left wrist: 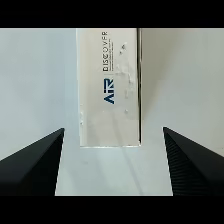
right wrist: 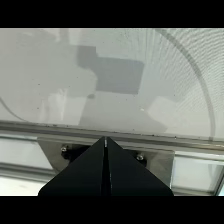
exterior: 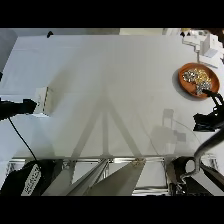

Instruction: Fold the box and place the chain.

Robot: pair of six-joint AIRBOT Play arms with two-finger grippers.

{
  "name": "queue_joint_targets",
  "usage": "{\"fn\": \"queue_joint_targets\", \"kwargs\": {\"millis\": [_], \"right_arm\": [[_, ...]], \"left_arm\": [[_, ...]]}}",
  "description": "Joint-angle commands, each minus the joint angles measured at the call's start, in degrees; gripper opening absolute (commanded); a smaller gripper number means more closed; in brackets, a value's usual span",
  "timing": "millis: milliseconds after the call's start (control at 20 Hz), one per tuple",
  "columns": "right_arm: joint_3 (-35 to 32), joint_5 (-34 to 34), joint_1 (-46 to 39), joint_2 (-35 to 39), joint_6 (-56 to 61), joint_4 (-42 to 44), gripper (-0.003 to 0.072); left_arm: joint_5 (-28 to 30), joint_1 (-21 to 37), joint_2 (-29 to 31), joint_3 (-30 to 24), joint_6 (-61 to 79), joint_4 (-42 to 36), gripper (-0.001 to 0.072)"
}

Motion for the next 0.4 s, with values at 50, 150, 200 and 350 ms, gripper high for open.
{"fn": "queue_joint_targets", "kwargs": {"millis": [50,150,200,350], "right_arm": [[0.07,0.02,-0.02,-0.02,0.00,0.00,0.0019],[0.07,0.02,-0.02,-0.02,0.00,0.00,0.0019],[0.07,0.02,0.00,-0.02,0.00,0.00,0.0019],[0.07,0.02,-0.02,-0.02,0.02,0.00,0.0019]], "left_arm": [[-0.17,-0.04,3.61,0.00,-0.02,-0.09,0.0699],[-0.13,-0.04,3.50,0.00,-0.02,-0.44,0.0699],[-0.13,-0.04,3.50,0.00,-0.02,-0.46,0.0699],[-0.13,-0.04,3.50,0.00,-0.02,-0.46,0.0699]]}}
